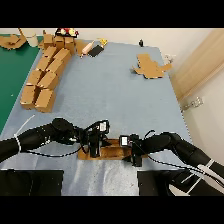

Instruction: Fold the box.

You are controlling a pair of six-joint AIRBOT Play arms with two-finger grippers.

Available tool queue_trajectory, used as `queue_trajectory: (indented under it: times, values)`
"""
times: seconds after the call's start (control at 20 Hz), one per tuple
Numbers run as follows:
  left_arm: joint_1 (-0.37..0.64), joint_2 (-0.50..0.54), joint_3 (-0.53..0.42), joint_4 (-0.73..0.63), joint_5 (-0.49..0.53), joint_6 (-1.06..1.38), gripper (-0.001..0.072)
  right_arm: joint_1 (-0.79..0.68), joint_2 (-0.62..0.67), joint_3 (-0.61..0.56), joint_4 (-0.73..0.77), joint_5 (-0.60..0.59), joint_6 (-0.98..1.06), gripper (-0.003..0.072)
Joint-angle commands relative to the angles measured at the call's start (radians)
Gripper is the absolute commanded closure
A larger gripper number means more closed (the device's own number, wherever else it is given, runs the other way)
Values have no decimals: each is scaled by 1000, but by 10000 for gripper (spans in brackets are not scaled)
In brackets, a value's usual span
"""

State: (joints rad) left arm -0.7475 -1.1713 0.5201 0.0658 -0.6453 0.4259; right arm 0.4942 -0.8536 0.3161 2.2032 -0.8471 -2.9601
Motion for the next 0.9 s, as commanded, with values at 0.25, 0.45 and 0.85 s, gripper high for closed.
queue_trajectory:
  times: [0.25,0.45,0.85]
  values:
    - [0,0,0,-6,7,0,697,1,1,0,1,-1,0,191]
    - [0,0,0,-6,9,0,693,1,1,0,1,0,0,191]
    - [1,46,0,-19,101,-62,316,1,1,0,1,0,0,191]
